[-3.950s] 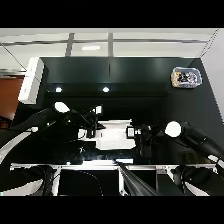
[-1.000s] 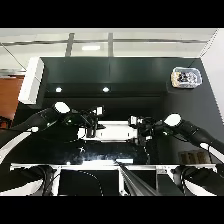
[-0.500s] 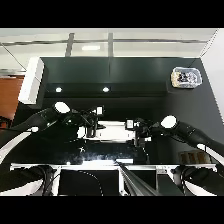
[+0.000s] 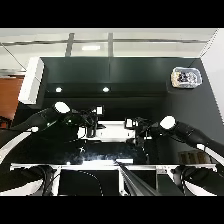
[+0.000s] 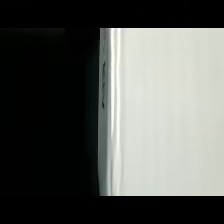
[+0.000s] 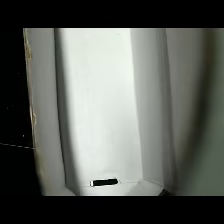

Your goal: Fold the box and place the chain.

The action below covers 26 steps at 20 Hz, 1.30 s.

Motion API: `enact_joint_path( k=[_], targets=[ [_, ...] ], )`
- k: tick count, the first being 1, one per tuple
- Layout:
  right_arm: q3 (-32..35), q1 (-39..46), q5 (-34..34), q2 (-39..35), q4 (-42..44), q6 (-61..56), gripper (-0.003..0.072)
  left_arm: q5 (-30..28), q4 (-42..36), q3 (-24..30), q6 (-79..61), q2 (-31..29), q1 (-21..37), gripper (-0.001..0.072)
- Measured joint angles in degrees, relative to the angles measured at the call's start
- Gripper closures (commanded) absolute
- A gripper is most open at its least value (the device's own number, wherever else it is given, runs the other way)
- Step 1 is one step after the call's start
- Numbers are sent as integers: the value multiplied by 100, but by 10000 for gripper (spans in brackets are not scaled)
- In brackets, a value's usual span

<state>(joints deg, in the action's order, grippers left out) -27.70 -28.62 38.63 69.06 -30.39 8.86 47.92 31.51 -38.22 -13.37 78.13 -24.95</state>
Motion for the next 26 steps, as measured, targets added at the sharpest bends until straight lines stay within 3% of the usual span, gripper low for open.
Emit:
enact_joint_path(
  k=[4, 5, 6, 7, 9, 10, 12, 13, 15, 19, 22, 24, 26],
  targets=[
    [-2, 0, -7, 0, -22, -15, 192, 7, -2, 0, 22, 0, 0, 663],
    [-2, 0, -9, 0, -24, -17, 192, 0, 2, 0, 55, 0, 4, 512],
    [-2, 0, -9, 0, -24, -20, 193, -79, 129, 2, 120, -11, 15, 292],
    [-2, 0, -11, 0, -26, -20, 192, -94, 98, 2, 223, -46, 39, 148],
    [0, 0, -13, 0, -31, -22, 193, 33, 136, -2, 407, -216, 98, 74],
    [-2, 0, -13, 0, -37, -26, 192, 44, 203, -2, 575, -341, 157, 74],
    [-2, 0, -15, 0, -37, -26, 192, 92, 549, -4, 1029, -673, 310, 80],
    [0, 0, -15, 0, -37, -28, 192, 162, 719, -4, 1325, -883, 409, 147],
    [-2, 0, -17, 0, -35, -31, 192, 446, 1115, -4, 1974, -1318, 619, 682],
    [-2, 0, -20, 0, -33, -31, 192, 1434, 1510, 2, 3388, -1956, 820, 687],
    [-2, 0, -24, 0, -31, -33, 192, 2057, 1421, 35, 4197, -2122, 426, 686],
    [0, 0, -24, 0, -31, -33, 192, 1797, 1054, 74, 4463, -2159, 57, 686],
    [-2, 0, -26, 0, -31, -33, 192, 1001, 737, 98, 4621, -2133, -219, 686]
  ],
)
